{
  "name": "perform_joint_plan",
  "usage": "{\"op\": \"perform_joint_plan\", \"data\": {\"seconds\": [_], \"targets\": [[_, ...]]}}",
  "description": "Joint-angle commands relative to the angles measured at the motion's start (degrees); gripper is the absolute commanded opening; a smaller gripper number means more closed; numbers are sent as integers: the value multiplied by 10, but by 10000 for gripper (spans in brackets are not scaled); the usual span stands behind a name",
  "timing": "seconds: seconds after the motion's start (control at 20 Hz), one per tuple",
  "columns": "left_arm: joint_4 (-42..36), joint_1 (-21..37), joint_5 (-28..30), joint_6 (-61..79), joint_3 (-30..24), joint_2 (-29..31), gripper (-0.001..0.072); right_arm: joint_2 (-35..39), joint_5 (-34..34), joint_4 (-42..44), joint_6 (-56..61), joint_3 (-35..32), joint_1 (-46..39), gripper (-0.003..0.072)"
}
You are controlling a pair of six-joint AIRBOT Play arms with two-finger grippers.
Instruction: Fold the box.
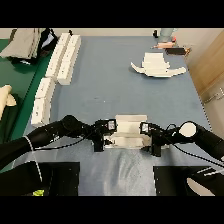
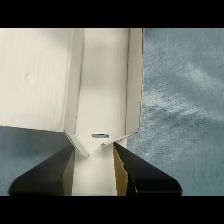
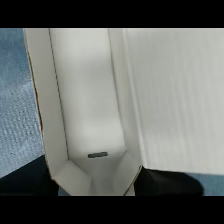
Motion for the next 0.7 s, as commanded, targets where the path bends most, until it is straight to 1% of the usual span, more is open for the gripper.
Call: {"op": "perform_joint_plan", "data": {"seconds": [0.0, 0.3, 0.35, 0.4, 0.65], "targets": [[-16, -12, -7, 2, 2, -3, 342, 0, 0, 0, 0, 1, 1, 540], [-19, -14, -9, 2, 2, -4, 340, 0, 0, 0, 0, 1, 1, 539], [-26, -14, -5, 2, 2, -7, 260, 0, 0, 0, 0, 1, 1, 540], [-31, -16, -2, 6, 2, -11, 143, 0, 0, 0, 0, 1, 1, 540], [-113, -34, 10, 92, 2, -35, 144, 0, 0, 0, 0, 1, 1, 540]]}}
